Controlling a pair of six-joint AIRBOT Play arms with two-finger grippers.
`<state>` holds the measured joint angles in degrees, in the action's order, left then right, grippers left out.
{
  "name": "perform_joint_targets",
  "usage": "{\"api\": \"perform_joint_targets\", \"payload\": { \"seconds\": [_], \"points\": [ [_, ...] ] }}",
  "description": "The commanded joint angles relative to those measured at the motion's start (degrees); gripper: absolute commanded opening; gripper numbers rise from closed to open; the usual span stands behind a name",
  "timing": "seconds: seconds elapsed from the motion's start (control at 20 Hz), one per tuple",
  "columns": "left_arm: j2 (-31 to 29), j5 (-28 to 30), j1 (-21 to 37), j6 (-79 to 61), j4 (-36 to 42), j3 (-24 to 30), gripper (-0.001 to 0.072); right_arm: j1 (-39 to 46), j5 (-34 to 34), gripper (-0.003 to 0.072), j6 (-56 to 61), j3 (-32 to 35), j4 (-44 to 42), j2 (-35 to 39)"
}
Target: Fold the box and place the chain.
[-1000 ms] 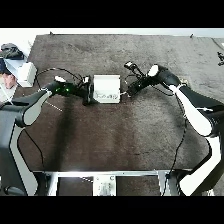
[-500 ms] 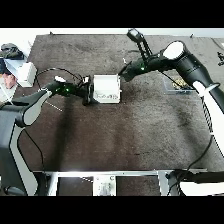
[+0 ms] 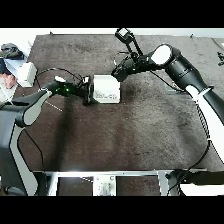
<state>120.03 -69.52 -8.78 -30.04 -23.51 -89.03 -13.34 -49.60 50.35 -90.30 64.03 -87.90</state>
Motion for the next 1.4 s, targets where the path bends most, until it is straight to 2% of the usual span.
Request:
{"api": "perform_joint_targets", "payload": {
  "seconds": [0.0,0.05,0.1,0.2,0.3,0.45,0.55,0.7,0.85,1.0,1.35],
  "points": [
    [0.04,-0.07,0.0,0.0,0.0,0.0,0.0277,-0.04,3.96,0.0483,1.16,0.42,5.16,-0.39],
    [0.04,-0.04,0.0,0.0,0.0,0.0,0.0277,0.0,5.62,0.0399,1.14,0.98,5.05,-0.42],
    [0.04,-0.02,0.0,0.0,0.0,-0.02,0.0277,0.52,6.08,0.0225,1.14,1.22,4.85,-0.74],
    [0.04,0.0,0.0,0.0,0.0,0.0,0.0277,2.69,5.6,0.0176,0.31,1.22,2.1,-2.25],
    [0.04,-0.02,0.0,0.0,0.0,0.0,0.0277,7.17,4.17,0.0118,-6.27,1.18,-10.34,-4.81],
    [0.04,0.0,0.0,0.0,0.0,0.0,0.0277,14.21,1.44,0.0117,-18.1,1.09,-31.91,-8.83],
    [0.04,0.02,0.02,0.0,-0.02,0.0,0.0277,17.57,-4.09,0.0117,-20.83,-0.55,-39.01,-12.44],
    [0.04,-0.02,0.0,0.0,0.0,0.0,0.0277,18.51,-11.34,0.012,-21.09,-4.66,-39.39,-17.97],
    [0.04,0.0,0.02,0.0,-0.02,0.0,0.0277,17.46,-12.61,0.012,-21.35,-6.75,-38.86,-20.87],
    [0.04,0.0,0.0,0.0,0.0,0.0,0.0277,16.04,-14.62,0.012,-25.49,-6.84,-37.9,-21.2],
    [0.04,0.0,0.0,0.0,0.0,0.0,0.0277,14.21,-24.2,0.0122,-32.85,-6.84,-36.7,-21.16]
  ]
}}
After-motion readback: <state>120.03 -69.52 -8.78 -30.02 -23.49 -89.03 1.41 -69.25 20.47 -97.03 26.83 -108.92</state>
